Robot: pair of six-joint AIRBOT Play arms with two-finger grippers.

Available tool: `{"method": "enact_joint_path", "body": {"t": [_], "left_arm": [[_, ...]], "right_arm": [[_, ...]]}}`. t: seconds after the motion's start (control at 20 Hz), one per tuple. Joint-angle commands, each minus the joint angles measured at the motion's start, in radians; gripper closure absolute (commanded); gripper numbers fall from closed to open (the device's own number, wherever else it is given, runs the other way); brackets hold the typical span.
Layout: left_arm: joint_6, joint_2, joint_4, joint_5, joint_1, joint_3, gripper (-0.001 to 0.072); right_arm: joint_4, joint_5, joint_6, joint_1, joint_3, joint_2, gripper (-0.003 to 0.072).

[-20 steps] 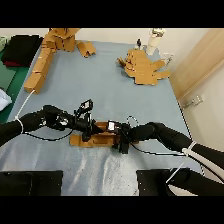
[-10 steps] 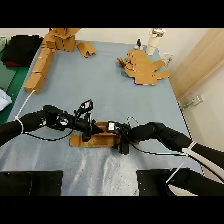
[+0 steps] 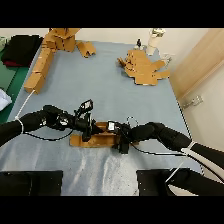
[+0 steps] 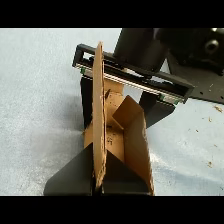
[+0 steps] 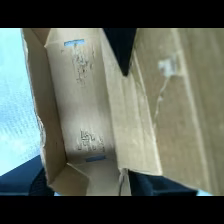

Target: Fold the box.

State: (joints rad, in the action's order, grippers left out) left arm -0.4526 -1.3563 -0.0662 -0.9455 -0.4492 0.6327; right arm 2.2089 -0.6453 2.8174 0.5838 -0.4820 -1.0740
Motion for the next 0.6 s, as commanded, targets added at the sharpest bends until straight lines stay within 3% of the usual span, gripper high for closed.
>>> {"method": "enact_joint_path", "body": {"t": [0.0,0.05,0.2,0.3,0.55], "left_arm": [[0.0,0.0,0.0,0.0,0.0,0.001,0.0698],[0.0,0.0,0.0,0.0,0.0,0.001,0.0698],[0.0,0.0,0.0,0.0,0.0,0.001,0.0698],[0.0,0.0,0.0,0.0,0.0,0.001,0.0698],[0.0,0.0,0.0,0.0,0.0,0.001,0.0698]], "right_arm": [[-0.002,0.004,0.0,0.0,0.0,-0.01,0.0152],[-0.002,0.001,0.0,0.0,0.0,-0.01,0.0189],[-0.002,0.002,0.0,0.0,0.0,-0.01,0.0189],[-0.002,0.001,0.0,0.0,0.0,-0.01,0.0228],[-0.002,0.005,0.0,0.0,-0.001,-0.01,0.0227]]}}
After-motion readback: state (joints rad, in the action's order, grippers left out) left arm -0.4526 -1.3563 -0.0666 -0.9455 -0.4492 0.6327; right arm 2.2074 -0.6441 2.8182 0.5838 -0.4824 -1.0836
